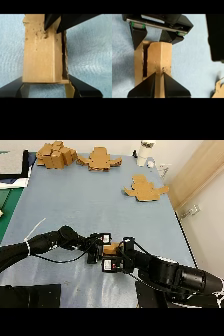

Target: Fold the box.

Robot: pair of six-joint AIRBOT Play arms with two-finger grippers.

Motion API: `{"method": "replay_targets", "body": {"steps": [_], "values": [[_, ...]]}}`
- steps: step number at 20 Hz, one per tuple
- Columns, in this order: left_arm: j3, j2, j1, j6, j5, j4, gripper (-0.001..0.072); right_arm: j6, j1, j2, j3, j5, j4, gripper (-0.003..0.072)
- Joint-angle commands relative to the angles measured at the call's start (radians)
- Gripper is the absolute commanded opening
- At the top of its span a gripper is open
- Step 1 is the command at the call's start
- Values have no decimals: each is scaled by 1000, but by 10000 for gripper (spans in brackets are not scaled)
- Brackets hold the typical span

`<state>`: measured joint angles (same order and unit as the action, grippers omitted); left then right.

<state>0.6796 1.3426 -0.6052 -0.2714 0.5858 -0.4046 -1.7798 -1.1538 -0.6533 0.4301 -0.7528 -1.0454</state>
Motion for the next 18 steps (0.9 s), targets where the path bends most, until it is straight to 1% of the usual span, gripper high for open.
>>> {"method": "replay_targets", "body": {"steps": [1, 9, 11, 15, 16, 17, 18], "values": [[1, 0, 0, 0, 0, 0, 529, -1, -1, -1, 0, 1, -16, 147], [1, 0, 0, 0, 0, 0, 529, -1, -2, -8, 0, 0, -25, 142], [1, 0, 0, 0, 0, 0, 529, 3, -32, -7, 0, -11, 3, 141], [1, 0, 0, 0, 0, 0, 529, 101, -92, -8, -12, -35, 82, 136], [1, 0, 0, 0, 0, 0, 529, 108, -98, -8, -16, -35, 80, 113], [1, 0, 0, 0, 0, 0, 529, 116, -105, -8, -20, -37, 82, 32], [1, 0, 0, 0, 0, 0, 529, 116, -110, -8, -21, -41, 82, 18]]}}
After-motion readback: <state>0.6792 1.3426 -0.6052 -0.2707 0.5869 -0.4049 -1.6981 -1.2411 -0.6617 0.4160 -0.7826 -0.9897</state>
